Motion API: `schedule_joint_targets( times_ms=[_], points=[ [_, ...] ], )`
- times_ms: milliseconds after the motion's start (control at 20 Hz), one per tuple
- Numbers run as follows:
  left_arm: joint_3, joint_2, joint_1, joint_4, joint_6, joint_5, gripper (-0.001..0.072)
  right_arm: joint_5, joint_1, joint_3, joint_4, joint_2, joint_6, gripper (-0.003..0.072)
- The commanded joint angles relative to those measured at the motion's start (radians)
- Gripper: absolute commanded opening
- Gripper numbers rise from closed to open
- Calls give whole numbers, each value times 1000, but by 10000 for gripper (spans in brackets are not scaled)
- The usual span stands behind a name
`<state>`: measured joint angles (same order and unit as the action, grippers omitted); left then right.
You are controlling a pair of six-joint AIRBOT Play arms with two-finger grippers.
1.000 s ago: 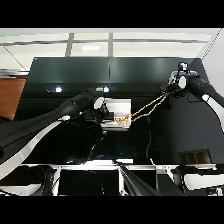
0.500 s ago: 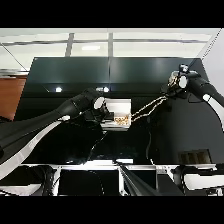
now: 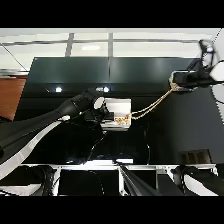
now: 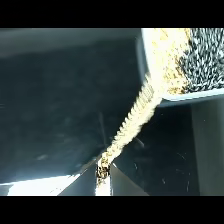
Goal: Fold the box and place the chain.
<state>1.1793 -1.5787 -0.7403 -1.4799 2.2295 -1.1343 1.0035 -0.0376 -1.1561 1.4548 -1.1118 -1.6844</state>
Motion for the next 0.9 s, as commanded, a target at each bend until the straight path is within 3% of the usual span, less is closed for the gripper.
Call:
schedule_joint_targets(
  times_ms=[0,250,450,650,850],
  points=[
    [0,0,1,0,0,0,32,114,-1,-70,-113,160,96,11],
    [0,0,1,0,0,0,32,259,-2,-222,-309,205,192,11],
    [0,0,1,0,0,-1,32,340,-22,-226,-573,204,270,11],
    [0,0,1,0,0,0,32,377,-114,-216,-613,202,287,11],
    [0,0,1,0,0,0,32,340,-224,-165,-676,171,289,11]
  ],
)
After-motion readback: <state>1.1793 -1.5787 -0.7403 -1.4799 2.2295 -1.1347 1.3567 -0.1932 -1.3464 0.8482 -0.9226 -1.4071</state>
